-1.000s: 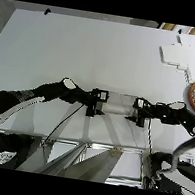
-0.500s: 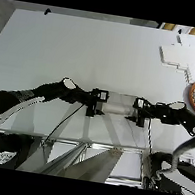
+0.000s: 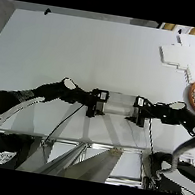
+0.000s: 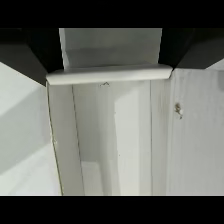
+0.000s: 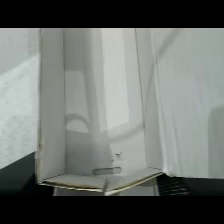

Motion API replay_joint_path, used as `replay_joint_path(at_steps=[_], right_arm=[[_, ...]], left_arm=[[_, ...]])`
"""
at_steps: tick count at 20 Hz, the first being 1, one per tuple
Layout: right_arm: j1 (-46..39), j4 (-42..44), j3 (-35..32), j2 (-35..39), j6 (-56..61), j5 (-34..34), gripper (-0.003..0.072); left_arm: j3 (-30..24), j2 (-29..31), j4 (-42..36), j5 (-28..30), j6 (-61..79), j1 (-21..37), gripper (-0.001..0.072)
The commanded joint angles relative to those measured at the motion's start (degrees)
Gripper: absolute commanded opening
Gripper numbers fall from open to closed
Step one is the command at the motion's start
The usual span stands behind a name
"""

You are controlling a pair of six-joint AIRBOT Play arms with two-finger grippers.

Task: Fold the box and place the chain.

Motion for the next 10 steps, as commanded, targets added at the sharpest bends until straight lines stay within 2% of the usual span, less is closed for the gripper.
replay_joint_path(at_steps=[1,5,7,10], right_arm=[[-0.26,-4.63,0.02,2.95,7.06,0.85,0.0693],[-0.26,-16.59,0.02,11.37,18.64,2.01,0.0693],[-0.26,-21.90,0.02,16.06,24.22,5.38,0.0691],[-0.24,-22.49,0.02,24.39,28.74,10.36,0.0652]], left_arm=[[0.07,0.04,0.15,0.11,0.07,0.07,0.0274],[0.07,0.04,0.15,0.13,0.07,0.07,0.0274],[0.07,0.04,0.15,0.11,0.07,0.07,0.0274],[0.07,0.04,0.15,0.11,0.07,0.07,0.0274]])
